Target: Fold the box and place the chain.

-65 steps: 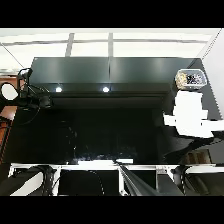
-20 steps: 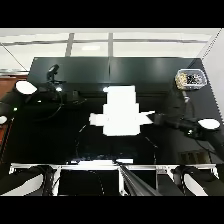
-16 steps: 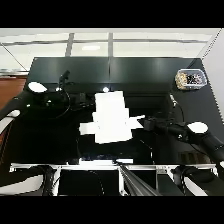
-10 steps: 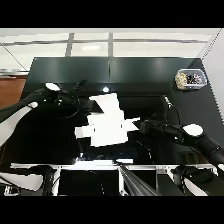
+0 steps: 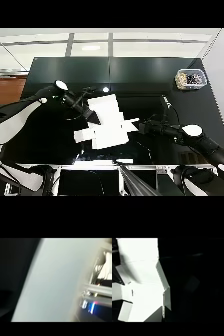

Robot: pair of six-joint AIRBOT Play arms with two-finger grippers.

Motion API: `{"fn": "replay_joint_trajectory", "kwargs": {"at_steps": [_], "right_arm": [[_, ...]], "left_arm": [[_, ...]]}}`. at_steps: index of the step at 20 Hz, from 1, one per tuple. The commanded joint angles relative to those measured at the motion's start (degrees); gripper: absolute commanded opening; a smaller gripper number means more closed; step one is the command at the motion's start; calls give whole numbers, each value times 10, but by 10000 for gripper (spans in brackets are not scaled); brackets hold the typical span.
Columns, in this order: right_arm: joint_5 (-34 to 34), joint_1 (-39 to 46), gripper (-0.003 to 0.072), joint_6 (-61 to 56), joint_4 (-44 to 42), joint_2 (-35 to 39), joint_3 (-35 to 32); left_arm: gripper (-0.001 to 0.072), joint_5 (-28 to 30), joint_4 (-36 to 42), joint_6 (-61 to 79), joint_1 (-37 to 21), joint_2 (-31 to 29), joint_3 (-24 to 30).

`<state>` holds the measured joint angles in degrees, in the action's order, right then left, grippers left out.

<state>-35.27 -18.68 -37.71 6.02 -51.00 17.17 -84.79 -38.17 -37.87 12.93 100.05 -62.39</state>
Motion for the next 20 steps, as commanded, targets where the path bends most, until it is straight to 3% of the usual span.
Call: {"fn": "replay_joint_trajectory", "kwargs": {"at_steps": [1,2,4,5,7,9,11,12,15,17,20], "right_arm": [[-2,0,16,0,0,1,0],[-2,0,16,0,0,1,0],[-7,0,17,0,0,1,0],[-8,0,40,0,2,1,0],[-17,6,707,0,13,2,2],[-65,38,713,-5,128,9,38],[-112,64,709,-77,237,12,96],[-129,68,708,-82,285,12,125],[-131,68,709,-65,407,12,181],[-139,67,709,41,437,12,187],[-171,52,709,204,452,12,186]], "left_arm": [[235,2,-36,9,9,3,-6],[120,1,-31,16,9,3,-8],[25,-6,-1,37,2,2,-10],[24,-8,10,38,0,2,-11],[22,-12,9,37,-2,-1,-12],[20,-12,-13,26,-1,-14,-12],[19,-5,22,39,2,-52,13],[18,27,46,68,8,-88,43],[22,245,39,146,43,-223,160],[26,320,39,274,68,-282,209],[26,318,26,407,93,-282,212]]}}
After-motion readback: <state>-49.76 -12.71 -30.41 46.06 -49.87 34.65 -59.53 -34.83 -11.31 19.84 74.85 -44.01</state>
